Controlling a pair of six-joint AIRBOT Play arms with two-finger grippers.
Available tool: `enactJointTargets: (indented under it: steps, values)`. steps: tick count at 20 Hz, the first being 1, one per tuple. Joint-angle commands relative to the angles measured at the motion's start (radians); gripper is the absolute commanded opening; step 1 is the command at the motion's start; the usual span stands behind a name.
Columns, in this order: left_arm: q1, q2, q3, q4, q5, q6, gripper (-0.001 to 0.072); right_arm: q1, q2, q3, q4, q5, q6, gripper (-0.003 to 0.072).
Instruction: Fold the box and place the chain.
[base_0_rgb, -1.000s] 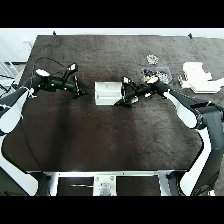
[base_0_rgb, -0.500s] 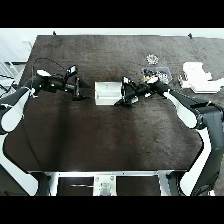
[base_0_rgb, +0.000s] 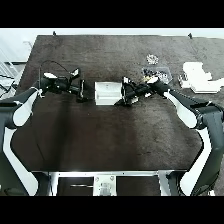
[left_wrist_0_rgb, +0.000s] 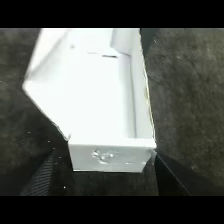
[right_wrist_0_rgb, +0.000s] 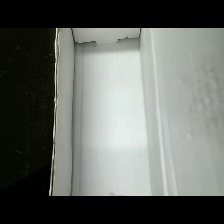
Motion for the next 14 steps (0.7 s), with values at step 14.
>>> enactJointTargets:
  steps: [14]
  values:
    - [-0.063,-0.017,0.013,0.067,0.061,0.055,0.072,0.0,0.0,0.0,0.0,0.0,0.0,0.0489]
